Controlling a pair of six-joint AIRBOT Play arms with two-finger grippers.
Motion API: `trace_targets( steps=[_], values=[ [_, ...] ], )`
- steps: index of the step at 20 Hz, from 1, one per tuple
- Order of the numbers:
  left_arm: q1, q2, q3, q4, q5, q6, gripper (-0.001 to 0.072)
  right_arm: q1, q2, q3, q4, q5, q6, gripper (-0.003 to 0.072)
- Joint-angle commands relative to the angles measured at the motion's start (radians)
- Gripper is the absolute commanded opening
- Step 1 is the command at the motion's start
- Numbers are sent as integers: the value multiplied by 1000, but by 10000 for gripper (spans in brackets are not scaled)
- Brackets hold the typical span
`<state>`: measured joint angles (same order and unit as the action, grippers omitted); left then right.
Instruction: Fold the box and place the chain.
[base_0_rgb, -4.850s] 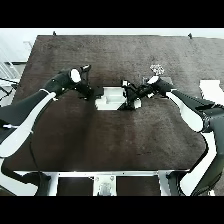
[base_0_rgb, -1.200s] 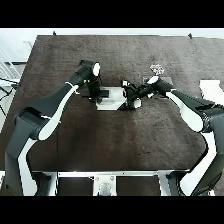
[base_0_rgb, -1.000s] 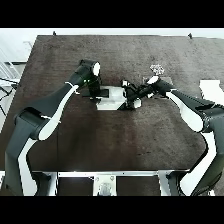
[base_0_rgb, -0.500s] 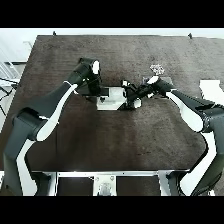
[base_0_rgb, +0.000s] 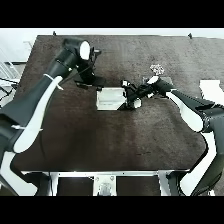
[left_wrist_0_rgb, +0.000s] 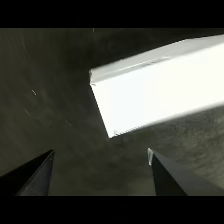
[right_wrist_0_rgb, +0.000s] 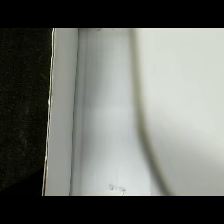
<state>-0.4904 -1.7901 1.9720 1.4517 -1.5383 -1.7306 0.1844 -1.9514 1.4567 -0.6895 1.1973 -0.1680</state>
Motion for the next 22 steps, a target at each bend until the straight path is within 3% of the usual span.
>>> trace_targets(
  steps=[1, 4, 7, 13, 17, 20, 21, 22],
  values=[
    [28, 70, -1, -31, 67, 328, 668, 0, 0, 0, 0, 0, 0, 579],
    [87, 71, -8, -283, 47, 652, 668, 0, 0, 0, 0, 0, 0, 579],
    [173, 71, -38, -397, 43, 768, 667, 0, 0, 0, 0, 0, 0, 578],
    [361, 71, -239, -624, 53, 1043, 666, 0, 0, 0, 0, 0, 0, 578],
    [370, 71, -315, -605, 61, 1291, 666, 0, 0, 0, 0, 0, 0, 579],
    [370, 71, -352, -525, 150, 1326, 664, 0, 0, 0, 0, 0, 0, 579],
    [370, 71, -359, -510, 176, 1331, 561, 0, 0, 0, 0, 0, 0, 579],
    [370, 71, -362, -497, 200, 1332, 373, 0, 0, 0, 0, 0, 0, 579]
  ],
)
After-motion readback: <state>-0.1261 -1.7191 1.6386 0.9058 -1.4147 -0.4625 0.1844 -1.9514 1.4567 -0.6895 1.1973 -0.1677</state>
